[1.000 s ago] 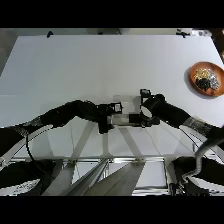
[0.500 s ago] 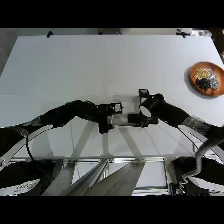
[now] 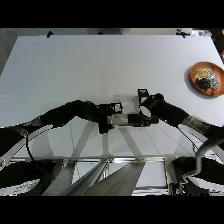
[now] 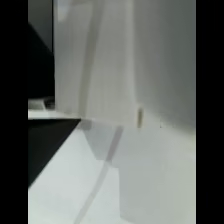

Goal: Fold the box and place the chain.

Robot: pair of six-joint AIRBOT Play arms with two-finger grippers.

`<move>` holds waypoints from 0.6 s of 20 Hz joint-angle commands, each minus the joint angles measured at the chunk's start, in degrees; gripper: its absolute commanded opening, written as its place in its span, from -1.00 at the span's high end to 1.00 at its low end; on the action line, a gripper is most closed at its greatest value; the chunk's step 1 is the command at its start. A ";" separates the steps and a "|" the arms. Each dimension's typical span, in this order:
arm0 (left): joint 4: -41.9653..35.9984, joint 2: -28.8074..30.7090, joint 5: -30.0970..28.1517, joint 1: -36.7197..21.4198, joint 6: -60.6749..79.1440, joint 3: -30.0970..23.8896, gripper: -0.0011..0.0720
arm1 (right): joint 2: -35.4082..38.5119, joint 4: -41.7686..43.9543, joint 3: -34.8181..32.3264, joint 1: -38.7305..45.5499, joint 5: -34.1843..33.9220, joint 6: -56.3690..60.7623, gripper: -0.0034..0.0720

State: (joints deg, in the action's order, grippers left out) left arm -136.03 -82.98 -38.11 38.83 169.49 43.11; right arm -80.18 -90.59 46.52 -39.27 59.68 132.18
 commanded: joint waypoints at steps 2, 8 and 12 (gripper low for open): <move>0.02 -0.02 0.00 -0.04 0.02 0.07 0.22 | -0.07 -0.04 -0.04 0.00 -0.87 -0.70 0.87; 0.02 -0.02 0.00 -0.04 0.02 0.04 0.22 | 1.27 -0.24 -0.04 0.00 -1.99 -1.62 0.83; 0.02 -0.02 0.02 -0.04 0.02 0.07 0.22 | 5.90 -1.07 -0.02 0.00 -1.44 -2.23 -0.22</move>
